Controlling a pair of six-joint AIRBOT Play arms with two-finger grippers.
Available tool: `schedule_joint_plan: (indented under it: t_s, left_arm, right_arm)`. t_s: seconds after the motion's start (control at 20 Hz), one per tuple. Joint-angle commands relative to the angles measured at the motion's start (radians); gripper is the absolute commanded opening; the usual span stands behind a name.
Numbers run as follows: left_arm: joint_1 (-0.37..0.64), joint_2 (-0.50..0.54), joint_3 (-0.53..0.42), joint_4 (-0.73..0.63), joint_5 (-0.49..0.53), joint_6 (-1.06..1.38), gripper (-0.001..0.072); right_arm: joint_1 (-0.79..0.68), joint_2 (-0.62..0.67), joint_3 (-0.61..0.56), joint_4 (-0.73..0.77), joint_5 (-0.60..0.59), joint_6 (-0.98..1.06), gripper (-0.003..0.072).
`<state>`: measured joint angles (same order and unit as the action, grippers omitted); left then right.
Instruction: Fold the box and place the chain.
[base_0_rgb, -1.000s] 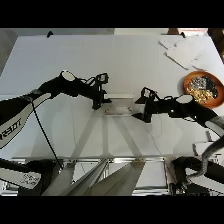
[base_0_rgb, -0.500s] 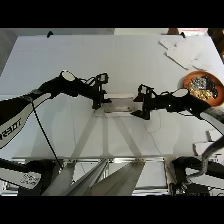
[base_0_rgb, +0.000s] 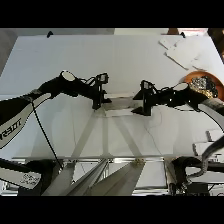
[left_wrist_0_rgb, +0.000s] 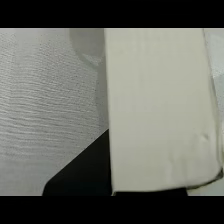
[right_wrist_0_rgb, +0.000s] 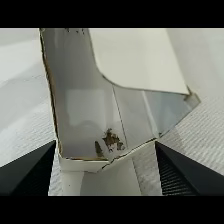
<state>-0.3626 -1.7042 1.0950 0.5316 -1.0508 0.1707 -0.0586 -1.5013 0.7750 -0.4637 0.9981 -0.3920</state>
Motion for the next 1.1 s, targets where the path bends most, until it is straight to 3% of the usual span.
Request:
schedule_joint_plan:
  t_s: [0.0,1.05]
  left_arm:
    - [-0.001,0.0,0.0,0.0,0.0,0.001,0.0008]
    - [0.0,0.0,0.0,0.0,0.0,0.001,0.0008]
  right_arm:
    - [-0.005,-0.03,0.014,-0.002,0.04,-0.008,0.0688]
    - [0.063,-0.095,0.039,-0.034,0.047,-0.019,0.0688]
